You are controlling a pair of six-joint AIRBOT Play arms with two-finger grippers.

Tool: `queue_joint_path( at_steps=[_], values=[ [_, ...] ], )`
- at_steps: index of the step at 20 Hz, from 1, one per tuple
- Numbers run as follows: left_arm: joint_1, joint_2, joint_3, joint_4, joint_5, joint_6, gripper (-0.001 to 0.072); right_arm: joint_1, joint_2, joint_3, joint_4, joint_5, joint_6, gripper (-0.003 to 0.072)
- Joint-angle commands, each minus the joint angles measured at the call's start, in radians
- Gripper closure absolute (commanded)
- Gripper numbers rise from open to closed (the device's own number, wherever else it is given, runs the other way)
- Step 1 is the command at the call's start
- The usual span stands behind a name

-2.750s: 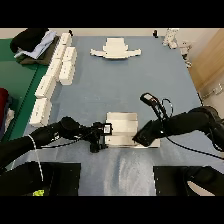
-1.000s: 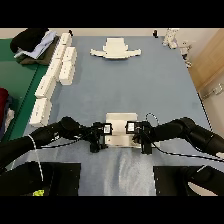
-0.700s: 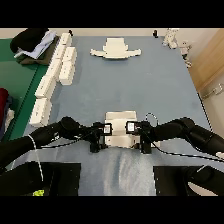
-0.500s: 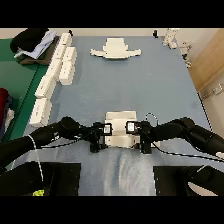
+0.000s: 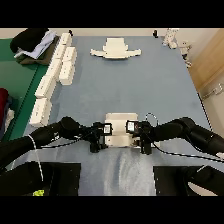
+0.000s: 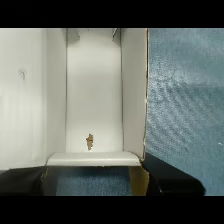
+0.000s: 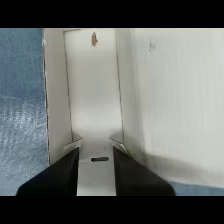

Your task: Fold the box.

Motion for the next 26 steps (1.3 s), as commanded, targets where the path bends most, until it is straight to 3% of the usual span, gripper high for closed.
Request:
queue_joint_path(
  at_steps=[1,2,3,5,7,9,10,12,16,23,26],
  values=[
    [0.000,0.000,0.001,0.000,0.000,0.001,0.0189,0.000,0.026,0.031,-0.161,-0.080,0.274,0.0509],
    [0.000,0.000,0.001,0.000,0.000,0.001,0.0189,0.000,0.039,0.052,-0.286,-0.125,0.441,0.0634],
    [0.000,0.000,0.001,0.000,0.000,0.001,0.0189,0.000,0.050,0.071,-0.427,-0.170,0.594,0.0675],
    [0.000,0.000,0.001,0.000,0.000,0.001,0.0189,-0.018,0.084,0.095,-0.727,-0.249,0.859,0.0682],
    [0.000,0.000,0.001,0.000,0.000,0.001,0.0189,-0.082,0.117,0.101,-0.924,-0.291,1.105,0.0682],
    [0.000,0.000,0.001,0.000,0.000,0.001,0.0189,-0.200,0.109,0.101,-0.962,-0.381,1.348,0.0683],
    [0.000,0.000,0.001,0.000,0.000,0.001,0.0189,-0.274,0.093,0.101,-0.904,-0.426,1.397,0.0683],
    [0.000,0.000,0.001,0.000,0.000,0.001,0.0189,-0.447,0.055,0.092,-0.645,-0.451,1.398,0.0684],
    [0.000,0.000,0.001,0.000,0.000,0.001,0.0189,-0.691,-0.019,0.053,-0.085,-0.409,1.124,0.0684],
    [0.000,0.000,0.001,0.000,0.000,0.001,0.0189,-0.741,-0.060,-0.040,0.095,-0.362,0.977,0.0685],
    [0.000,0.000,0.001,0.000,0.000,0.001,0.0189,-0.740,-0.058,-0.061,0.169,-0.408,0.930,0.0685]
  ],
)
